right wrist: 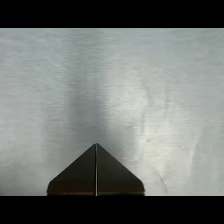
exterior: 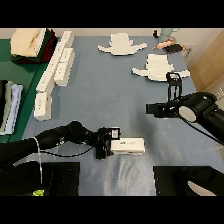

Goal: Fold the box.

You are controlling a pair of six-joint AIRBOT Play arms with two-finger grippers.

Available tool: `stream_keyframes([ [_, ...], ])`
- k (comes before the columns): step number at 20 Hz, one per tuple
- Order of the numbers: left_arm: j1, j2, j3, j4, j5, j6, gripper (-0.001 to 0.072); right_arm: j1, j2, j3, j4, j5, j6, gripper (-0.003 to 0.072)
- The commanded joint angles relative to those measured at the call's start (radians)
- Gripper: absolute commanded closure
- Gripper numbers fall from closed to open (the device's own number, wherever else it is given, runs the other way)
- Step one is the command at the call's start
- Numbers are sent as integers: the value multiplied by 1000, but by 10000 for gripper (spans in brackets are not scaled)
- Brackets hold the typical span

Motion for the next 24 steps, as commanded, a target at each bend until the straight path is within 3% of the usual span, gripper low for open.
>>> stream_keyframes([
  [1,1,1,0,0,0,0,188,-88,-50,23,30,36,-71,684],
  [18,3,6,16,-9,1,-27,188,-97,-58,23,121,37,-74,684],
  [21,32,56,25,16,0,-137,188,-97,-58,23,121,36,-75,684],
  [24,106,129,25,135,1,-286,188,-97,-58,23,120,34,-75,684],
])
